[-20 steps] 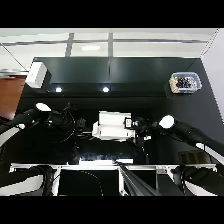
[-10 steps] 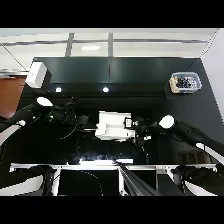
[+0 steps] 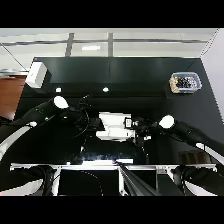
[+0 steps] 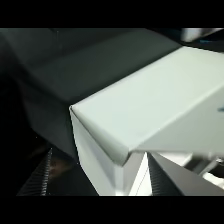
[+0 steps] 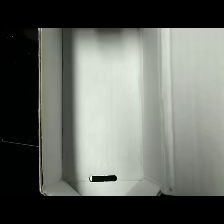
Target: Fold the box and place the chain.
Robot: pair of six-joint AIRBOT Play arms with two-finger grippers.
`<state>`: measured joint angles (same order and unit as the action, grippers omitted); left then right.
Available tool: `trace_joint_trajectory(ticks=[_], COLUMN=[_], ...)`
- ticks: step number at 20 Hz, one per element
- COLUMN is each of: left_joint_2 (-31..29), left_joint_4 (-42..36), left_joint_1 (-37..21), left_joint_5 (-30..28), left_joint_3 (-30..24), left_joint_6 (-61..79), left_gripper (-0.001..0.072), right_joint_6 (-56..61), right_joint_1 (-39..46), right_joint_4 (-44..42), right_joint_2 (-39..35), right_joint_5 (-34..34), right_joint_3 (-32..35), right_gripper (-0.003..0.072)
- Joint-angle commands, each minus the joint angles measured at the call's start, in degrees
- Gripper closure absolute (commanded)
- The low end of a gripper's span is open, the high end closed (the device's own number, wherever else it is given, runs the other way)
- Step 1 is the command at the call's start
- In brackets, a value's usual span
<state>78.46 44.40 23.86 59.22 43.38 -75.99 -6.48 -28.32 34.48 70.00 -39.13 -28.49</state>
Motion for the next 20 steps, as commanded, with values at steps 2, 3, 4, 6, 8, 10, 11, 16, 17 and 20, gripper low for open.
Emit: trace_joint_trajectory(ticks=[2,3,4,6,8,10,11,16,17,20], left_joint_2=[-0.02,-0.02,-0.02,0.0,0.04,0.11,0.24,2.12,2.51,2.84], left_joint_4=[15.58,18.86,23.02,32.37,40.37,44.37,44.41,43.36,43.41,43.15], left_joint_1=[6.95,8.57,10.43,14.34,18.38,21.59,22.45,25.9,26.12,26.05], left_joint_5=[-1.27,-0.55,0.26,2.82,5.64,6.21,6.12,4.83,4.26,1.79], left_joint_3=[5.18,6.38,7.74,10.32,12.35,12.87,12.87,12.96,12.96,12.98], left_joint_6=[-17.75,-21.73,-26.25,-36.04,-44.39,-51.15,-53.02,-58.6,-59.6,-61.0], left_gripper=[0.0009,0.001,0.0012,0.0023,0.0024,0.0052,0.0156,0.0233,0.0233,0.0263], right_joint_6=[0.02,0.04,0.02,0.04,0.02,0.02,0.02,0.02,0.02,0.02], right_joint_1=[-0.02,-0.02,-0.02,-0.02,0.0,-0.02,-0.02,-0.02,-0.02,-0.02], right_joint_4=[-0.02,-0.02,-0.02,-0.02,-0.02,-0.02,-0.02,0.0,-0.02,-0.02], right_joint_2=[0.04,0.02,0.04,0.02,0.04,0.04,0.04,0.02,0.02,0.04], right_joint_5=[0.0,0.0,0.0,0.0,0.0,0.0,-0.02,-0.02,-0.02,-0.02], right_joint_3=[0.0,0.0,0.0,0.0,0.0,0.0,0.0,0.0,0.0,0.0], right_gripper=[0.0248,0.0249,0.0249,0.0248,0.0248,0.0248,0.0249,0.0248,0.0248,0.0249])
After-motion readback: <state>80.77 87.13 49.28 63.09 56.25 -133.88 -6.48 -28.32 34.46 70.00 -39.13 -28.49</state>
